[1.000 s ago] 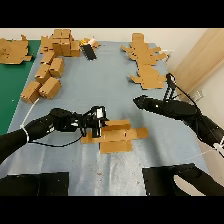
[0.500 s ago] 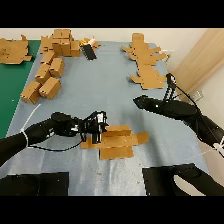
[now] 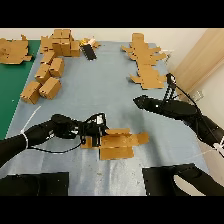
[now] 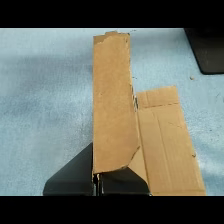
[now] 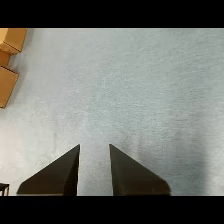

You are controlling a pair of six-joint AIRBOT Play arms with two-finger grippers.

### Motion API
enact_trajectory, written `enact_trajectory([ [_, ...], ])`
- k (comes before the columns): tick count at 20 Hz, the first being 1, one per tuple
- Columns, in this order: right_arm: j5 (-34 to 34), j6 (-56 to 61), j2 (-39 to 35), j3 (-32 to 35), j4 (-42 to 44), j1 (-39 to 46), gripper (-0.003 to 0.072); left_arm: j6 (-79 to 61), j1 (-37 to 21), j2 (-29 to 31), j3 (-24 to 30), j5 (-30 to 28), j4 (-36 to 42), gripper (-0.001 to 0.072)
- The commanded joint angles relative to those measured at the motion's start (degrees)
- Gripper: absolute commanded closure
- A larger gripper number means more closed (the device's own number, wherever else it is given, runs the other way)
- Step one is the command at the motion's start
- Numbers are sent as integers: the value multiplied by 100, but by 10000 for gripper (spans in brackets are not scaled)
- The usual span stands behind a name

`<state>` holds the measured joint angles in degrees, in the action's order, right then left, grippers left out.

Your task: Fold the box.

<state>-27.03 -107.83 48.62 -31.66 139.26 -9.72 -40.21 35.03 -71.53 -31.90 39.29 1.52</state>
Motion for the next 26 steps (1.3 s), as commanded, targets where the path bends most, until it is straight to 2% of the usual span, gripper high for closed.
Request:
enact_trajectory([
  [1,-46,-2,0,-4,-2,-4,397,129,-13,-2,7,17,-20,696],
  [9,-101,-4,0,-4,-4,-4,397,708,-42,-2,-20,39,-22,696],
  [12,-105,-7,0,-4,-26,-4,399,833,-234,-2,-31,240,-26,696],
  [13,-105,-22,0,-4,-26,-4,470,831,-271,-2,-31,284,-20,696],
  [14,-109,-22,0,-4,-61,-4,602,831,-295,-2,-31,284,-20,695],
  [15,-109,-22,0,-4,-114,-4,635,831,-293,-2,-31,282,-20,695],
  [17,-114,-22,0,-4,-214,-4,649,831,-293,-2,-31,280,-20,695],
  [18,-131,-22,0,-4,-245,-4,683,831,-293,-2,-31,282,-20,695],
  [24,-234,-22,0,-4,-365,-4,683,831,-286,-2,-31,337,-50,695],
  [26,-236,-22,0,-4,-365,-4,683,1032,-286,-2,-81,380,-446,696],
])
